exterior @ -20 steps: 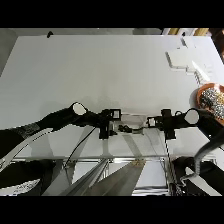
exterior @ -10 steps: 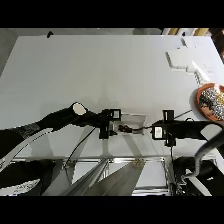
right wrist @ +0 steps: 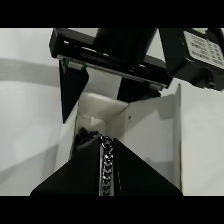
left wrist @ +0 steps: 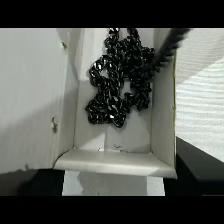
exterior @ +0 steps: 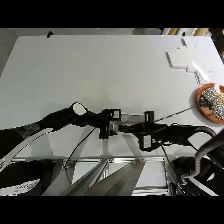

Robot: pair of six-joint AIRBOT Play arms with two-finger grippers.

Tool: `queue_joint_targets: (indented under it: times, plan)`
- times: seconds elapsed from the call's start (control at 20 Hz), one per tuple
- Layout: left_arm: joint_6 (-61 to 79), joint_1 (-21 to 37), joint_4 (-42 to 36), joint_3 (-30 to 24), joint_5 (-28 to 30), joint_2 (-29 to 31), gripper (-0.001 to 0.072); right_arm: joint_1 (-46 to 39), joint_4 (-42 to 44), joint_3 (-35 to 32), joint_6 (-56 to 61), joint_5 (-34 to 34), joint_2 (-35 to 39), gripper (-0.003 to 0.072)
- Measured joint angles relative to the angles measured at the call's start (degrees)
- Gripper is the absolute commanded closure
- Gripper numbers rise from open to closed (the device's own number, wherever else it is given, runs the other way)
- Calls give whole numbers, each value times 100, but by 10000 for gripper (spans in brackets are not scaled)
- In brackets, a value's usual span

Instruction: Fold the box and place the chain.

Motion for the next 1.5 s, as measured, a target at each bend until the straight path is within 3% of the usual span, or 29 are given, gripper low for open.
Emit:
queue_joint_targets:
  times: [0.1, 0.2, 0.25, 0.4, 0.5, 0.85, 1.1, 1.5]
  plan:
    - [0, 0, 0, 0, 0, 0, 316, 129, 74, 0, 2, -273, -348, 616]
    - [0, 0, 0, 0, 0, 0, 316, 197, 111, 9, 2, -472, -538, 491]
    - [0, 0, 0, 0, -2, 0, 316, 203, 120, 33, 2, -522, -575, 483]
    - [0, 0, 0, 0, 0, 0, 316, -31, 68, 227, -2, -297, -542, 485]
    - [0, -2, 0, 0, 0, 0, 316, -400, -173, 444, -4, 223, -450, 485]
    - [2, -2, 2, 0, 0, 0, 316, -2221, -1989, 756, 345, 1856, -140, 486]
    - [0, 0, 0, 0, 0, 0, 316, -2979, -2522, 671, 361, 2009, -514, 486]
    - [0, 0, 0, 0, 0, 0, 316, -3163, -2555, 544, -944, 1561, -1705, 489]
